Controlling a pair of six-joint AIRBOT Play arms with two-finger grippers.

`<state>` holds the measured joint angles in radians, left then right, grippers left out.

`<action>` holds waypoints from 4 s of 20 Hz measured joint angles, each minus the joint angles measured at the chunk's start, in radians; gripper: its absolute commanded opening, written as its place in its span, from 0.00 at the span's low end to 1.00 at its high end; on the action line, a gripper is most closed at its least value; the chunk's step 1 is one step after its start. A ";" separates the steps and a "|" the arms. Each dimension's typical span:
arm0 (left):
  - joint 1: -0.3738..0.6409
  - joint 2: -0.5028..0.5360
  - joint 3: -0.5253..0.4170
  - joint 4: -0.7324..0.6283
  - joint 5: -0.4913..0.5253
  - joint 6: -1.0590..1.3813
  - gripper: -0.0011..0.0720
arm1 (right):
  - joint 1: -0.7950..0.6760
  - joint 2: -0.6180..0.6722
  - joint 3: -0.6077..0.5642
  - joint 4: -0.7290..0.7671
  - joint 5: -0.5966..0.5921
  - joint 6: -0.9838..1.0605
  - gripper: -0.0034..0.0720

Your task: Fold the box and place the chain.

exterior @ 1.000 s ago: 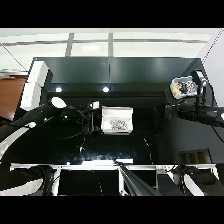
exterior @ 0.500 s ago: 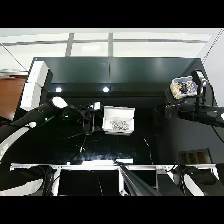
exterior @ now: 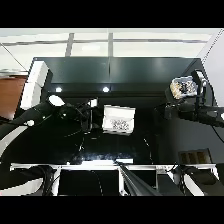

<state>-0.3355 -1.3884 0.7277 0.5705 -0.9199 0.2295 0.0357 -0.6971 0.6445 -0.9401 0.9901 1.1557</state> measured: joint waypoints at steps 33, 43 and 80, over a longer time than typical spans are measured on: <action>-0.051 -0.024 0.012 -0.010 -0.045 0.008 0.98 | 0.000 -0.001 0.000 0.000 -0.004 0.008 0.97; -0.051 -0.024 0.013 -0.011 -0.002 0.008 0.98 | 0.000 -0.018 0.000 -0.030 0.025 0.019 0.97; -0.064 -0.033 0.014 -0.044 -0.002 -0.020 0.98 | 0.299 -0.452 -0.010 0.041 -0.074 0.333 0.07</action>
<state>-0.3996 -1.4212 0.7422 0.5266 -0.9215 0.2096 0.3351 -1.1488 0.6350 -0.8989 0.9165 1.4883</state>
